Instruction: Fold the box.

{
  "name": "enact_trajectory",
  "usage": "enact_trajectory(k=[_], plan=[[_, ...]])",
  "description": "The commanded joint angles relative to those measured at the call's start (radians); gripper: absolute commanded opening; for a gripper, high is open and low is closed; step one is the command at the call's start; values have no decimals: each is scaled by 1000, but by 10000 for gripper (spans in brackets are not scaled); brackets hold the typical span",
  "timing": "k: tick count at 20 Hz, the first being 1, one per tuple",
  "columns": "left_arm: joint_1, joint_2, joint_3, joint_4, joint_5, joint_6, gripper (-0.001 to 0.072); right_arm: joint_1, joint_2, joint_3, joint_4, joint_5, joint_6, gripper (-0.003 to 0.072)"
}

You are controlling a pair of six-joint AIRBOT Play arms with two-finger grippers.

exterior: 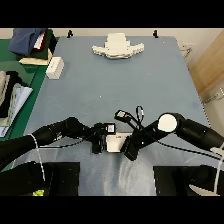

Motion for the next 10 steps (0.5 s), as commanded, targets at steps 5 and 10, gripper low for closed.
enact_trajectory(k=[5, 10], plan=[[1, 0, 0, 0, 0, 0, 412, 88, 166, -41, -193, -211, 10, 4], [1, 0, 0, 0, 0, 0, 412, 88, 232, -41, -346, -279, -6, 181]])
